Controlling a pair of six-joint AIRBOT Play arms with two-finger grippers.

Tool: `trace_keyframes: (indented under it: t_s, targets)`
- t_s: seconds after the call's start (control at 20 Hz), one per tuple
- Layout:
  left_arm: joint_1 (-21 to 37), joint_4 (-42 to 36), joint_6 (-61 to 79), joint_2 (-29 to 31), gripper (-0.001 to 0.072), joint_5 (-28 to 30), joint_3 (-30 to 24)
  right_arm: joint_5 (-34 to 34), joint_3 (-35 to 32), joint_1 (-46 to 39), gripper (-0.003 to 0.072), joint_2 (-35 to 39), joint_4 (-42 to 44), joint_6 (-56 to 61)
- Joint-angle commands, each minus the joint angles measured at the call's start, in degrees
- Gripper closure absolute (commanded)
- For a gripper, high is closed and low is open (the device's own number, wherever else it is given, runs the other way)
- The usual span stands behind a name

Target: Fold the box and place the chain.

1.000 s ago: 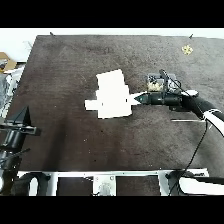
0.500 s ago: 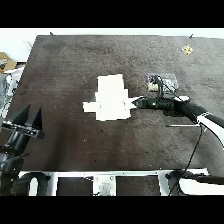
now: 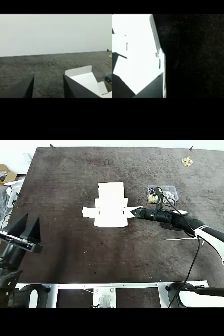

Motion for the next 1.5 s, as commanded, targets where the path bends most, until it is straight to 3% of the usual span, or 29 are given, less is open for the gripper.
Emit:
trace_keyframes:
  t_s: [0.0, 0.1, 0.15, 0.25, 0.35, 0.4, 0.45, 0.55, 0.7, 0.95, 1.15, 1.3, 1.45]
  targets:
    - [0.0, -0.2, 0.2, -2.1, 0.031, -0.2, 1.6, -0.9, -0.5, 0.1, 0.0693, 0.0, 0.9, -0.8]
    - [0.0, -0.2, 1.8, -7.8, 0.0325, -0.6, 3.4, -0.6, -0.5, 0.1, 0.0693, 0.0, 0.9, -1.0]
    - [0.0, -0.2, 2.5, -11.3, 0.0408, -0.5, 4.6, -0.6, -0.5, 0.1, 0.0693, 0.0, 0.9, -1.0]
    - [0.0, -0.2, 3.6, -19.7, 0.0411, -0.4, 8.1, -0.7, -0.5, 0.1, 0.0692, 0.0, 0.9, -1.2]
    - [0.0, -0.2, 3.6, -28.6, 0.0408, -4.0, 13.4, -0.7, -0.5, 0.0, 0.0693, 0.0, 0.9, -1.7]
    - [0.0, -0.2, 3.6, -33.7, 0.0323, -6.5, 16.6, -0.7, -0.5, 0.0, 0.0693, 0.0, 0.9, -2.1]
    - [0.0, 0.0, 3.6, -39.2, 0.0282, -9.4, 20.1, -0.7, -0.5, 0.0, 0.0692, 0.0, 0.9, -2.3]
    - [0.0, 0.4, 3.6, -49.4, 0.0278, -15.8, 26.8, -0.6, -0.5, -0.1, 0.0692, 0.0, 0.9, -2.8]
    - [-1.9, 3.0, 1.4, -64.8, 0.0279, -23.6, 37.9, -0.7, -0.5, -0.1, 0.0693, 0.0, 0.9, -3.9]
    - [-11.3, 15.0, -4.5, -85.5, 0.028, -23.5, 56.6, -0.7, -0.5, -0.1, 0.0692, 0.0, 0.8, -5.3]
    - [-12.6, 23.3, -14.7, -104.0, 0.028, -38.8, 76.0, -0.6, -0.5, -0.1, 0.0693, 0.0, -3.2, -5.2]
    - [-14.9, 34.5, -20.8, -114.7, 0.028, -45.0, 90.7, -0.4, -0.5, -0.1, 0.0692, 0.0, -4.3, -5.3]
    - [-15.3, 35.8, -24.4, -123.4, 0.0279, -48.9, 101.9, -0.5, -0.5, -0.1, 0.0692, 0.0, -4.3, -5.3]
